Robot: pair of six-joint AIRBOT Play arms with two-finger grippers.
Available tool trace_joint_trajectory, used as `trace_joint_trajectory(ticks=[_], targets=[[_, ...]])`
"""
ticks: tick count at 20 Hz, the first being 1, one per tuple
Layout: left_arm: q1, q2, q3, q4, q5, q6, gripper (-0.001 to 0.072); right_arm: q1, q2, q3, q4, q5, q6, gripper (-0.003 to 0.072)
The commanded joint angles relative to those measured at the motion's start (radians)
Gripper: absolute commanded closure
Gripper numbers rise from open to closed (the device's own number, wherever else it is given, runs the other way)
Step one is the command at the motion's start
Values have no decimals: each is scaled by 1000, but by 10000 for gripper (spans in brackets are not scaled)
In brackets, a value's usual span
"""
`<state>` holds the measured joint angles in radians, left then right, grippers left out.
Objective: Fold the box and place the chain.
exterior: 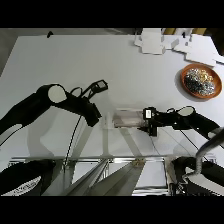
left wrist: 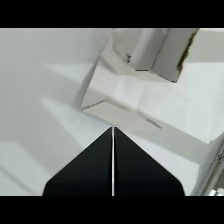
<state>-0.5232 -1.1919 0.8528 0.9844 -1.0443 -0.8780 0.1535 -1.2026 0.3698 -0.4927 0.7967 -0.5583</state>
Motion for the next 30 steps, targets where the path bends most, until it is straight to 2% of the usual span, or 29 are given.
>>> trace_joint_trajectory(ticks=[1,4,6,10,17,18,20,26,27,28,30], targets=[[75,33,-31,21,-16,-256,707,0,0,0,0,0,0,279],[89,6,-145,0,66,-306,698,0,0,0,0,0,0,279],[87,-37,-203,-64,124,-306,697,0,0,0,0,0,0,279],[74,-114,-213,-244,161,-305,698,0,0,0,0,0,0,279],[22,-140,-212,-382,263,-305,698,0,0,0,0,0,0,279],[17,-138,-212,-386,272,-304,681,0,0,0,0,0,0,279],[10,-126,-212,-386,277,-305,552,0,0,0,0,0,0,279],[3,-45,-212,-401,277,-305,541,0,0,0,0,0,0,279],[-5,-43,-212,-409,276,-305,464,0,0,0,0,0,0,279],[-21,-46,-212,-424,278,-305,420,0,0,0,0,0,0,279],[-50,-56,-212,-446,298,-305,420,0,0,0,0,0,0,279]])
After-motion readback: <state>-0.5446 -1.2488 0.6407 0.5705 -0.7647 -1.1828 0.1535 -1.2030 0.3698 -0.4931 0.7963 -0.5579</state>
